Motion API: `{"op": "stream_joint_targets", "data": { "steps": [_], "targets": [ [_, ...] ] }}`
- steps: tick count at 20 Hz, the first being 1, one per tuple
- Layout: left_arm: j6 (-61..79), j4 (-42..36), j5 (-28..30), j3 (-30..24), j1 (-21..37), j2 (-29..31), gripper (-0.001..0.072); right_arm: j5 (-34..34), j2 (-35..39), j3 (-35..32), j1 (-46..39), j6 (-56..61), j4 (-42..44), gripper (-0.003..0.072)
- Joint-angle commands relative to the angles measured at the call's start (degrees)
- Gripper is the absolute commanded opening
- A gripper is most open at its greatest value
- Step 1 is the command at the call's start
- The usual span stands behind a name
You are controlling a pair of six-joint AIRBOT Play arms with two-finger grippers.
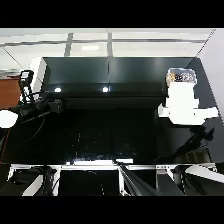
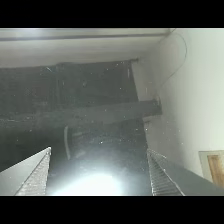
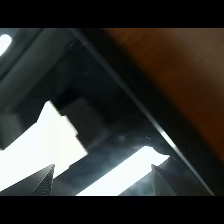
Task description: Fold the box and place the chain.
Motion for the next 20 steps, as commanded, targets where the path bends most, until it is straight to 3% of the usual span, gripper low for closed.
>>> {"op": "stream_joint_targets", "data": {
  "steps": [1,4,7,8,10,12,15,20],
  "targets": [
    [0.0,-0.1,-0.5,0.0,0.1,-0.3,0.0706,12.8,-12.1,9.2,-0.1,-9.4,6.2,0.071],
    [0.0,-0.3,-0.5,0.0,0.1,-0.3,0.0706,18.3,-18.7,14.9,3.3,-9.6,9.3,0.071],
    [0.0,-0.3,-0.5,0.0,0.1,-0.3,0.0706,20.3,-20.7,15.5,5.6,-9.6,8.2,0.0707],
    [0.0,-0.3,-0.5,0.0,0.1,-0.3,0.0706,20.4,-20.7,15.5,6.2,-9.6,7.1,0.0557],
    [0.0,-0.3,-0.5,0.0,0.1,-0.3,0.0706,22.0,-20.7,15.5,6.6,-9.8,6.9,0.0144],
    [0.0,-0.3,-0.4,0.0,0.1,-0.3,0.0706,26.4,-20.2,15.5,6.8,-9.8,7.3,0.0014],
    [0.0,-0.2,-0.4,0.0,0.1,-0.3,0.0705,29.0,-16.0,13.4,8.9,-9.3,7.8,0.0014],
    [0.0,-0.3,0.7,0.0,0.1,-0.3,0.0706,24.6,-0.3,-1.0,15.8,-11.7,13.7,0.0015]
  ]
}}
